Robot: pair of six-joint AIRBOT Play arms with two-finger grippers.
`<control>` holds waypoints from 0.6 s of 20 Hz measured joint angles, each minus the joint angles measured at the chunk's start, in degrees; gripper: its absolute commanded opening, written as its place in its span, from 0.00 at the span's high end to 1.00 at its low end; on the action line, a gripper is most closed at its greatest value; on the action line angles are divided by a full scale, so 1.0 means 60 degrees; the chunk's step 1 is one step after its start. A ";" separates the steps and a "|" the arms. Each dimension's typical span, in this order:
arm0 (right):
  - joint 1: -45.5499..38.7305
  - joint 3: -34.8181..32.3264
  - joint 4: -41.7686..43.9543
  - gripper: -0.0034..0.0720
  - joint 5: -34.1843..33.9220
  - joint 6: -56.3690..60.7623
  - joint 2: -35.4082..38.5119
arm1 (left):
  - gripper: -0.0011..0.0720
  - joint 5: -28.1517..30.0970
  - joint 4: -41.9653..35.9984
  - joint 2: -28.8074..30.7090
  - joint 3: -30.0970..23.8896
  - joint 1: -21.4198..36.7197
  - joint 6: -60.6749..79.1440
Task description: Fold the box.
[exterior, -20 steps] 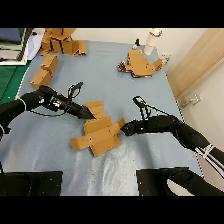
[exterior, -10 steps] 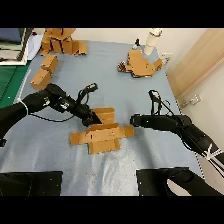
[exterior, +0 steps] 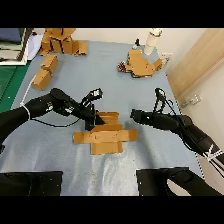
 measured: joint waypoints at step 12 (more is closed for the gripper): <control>0.0007 0.0000 0.0168 0.95 0.0328 0.0076 -0.0011 | 0.97 0.0670 -0.0102 0.0266 -0.1078 -0.0514 0.1075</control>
